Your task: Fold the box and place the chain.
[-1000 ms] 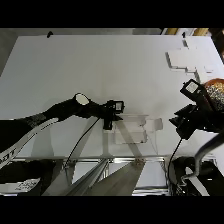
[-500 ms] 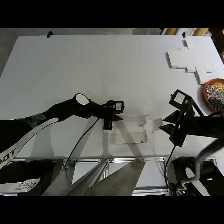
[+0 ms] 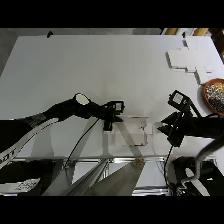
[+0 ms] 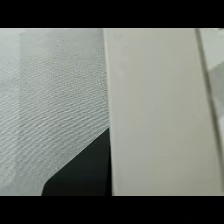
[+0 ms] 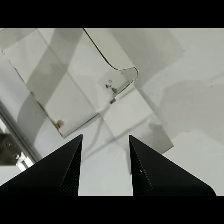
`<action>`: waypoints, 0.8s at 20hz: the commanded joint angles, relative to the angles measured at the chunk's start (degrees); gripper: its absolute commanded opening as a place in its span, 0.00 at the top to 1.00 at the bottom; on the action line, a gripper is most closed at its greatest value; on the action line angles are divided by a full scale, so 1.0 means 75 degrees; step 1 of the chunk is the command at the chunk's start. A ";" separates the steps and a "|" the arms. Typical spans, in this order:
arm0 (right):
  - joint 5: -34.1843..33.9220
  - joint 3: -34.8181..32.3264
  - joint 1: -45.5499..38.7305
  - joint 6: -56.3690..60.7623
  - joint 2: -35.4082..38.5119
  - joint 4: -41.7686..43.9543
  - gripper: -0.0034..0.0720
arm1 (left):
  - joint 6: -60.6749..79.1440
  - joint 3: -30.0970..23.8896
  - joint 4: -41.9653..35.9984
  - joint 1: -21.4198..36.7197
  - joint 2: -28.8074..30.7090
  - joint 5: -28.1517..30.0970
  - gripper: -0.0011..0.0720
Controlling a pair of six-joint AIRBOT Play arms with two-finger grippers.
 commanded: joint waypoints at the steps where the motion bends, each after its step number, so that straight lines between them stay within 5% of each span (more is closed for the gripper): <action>1: -0.0006 -0.0003 0.0009 0.0187 0.0006 -0.0003 0.57 | -0.0405 0.0047 0.0006 0.0000 0.0006 0.0105 0.98; 16: -0.0006 -0.0003 0.0009 -0.0251 0.0006 -0.0090 0.57 | -0.0600 0.0224 0.0568 0.0000 -0.0052 0.0323 0.98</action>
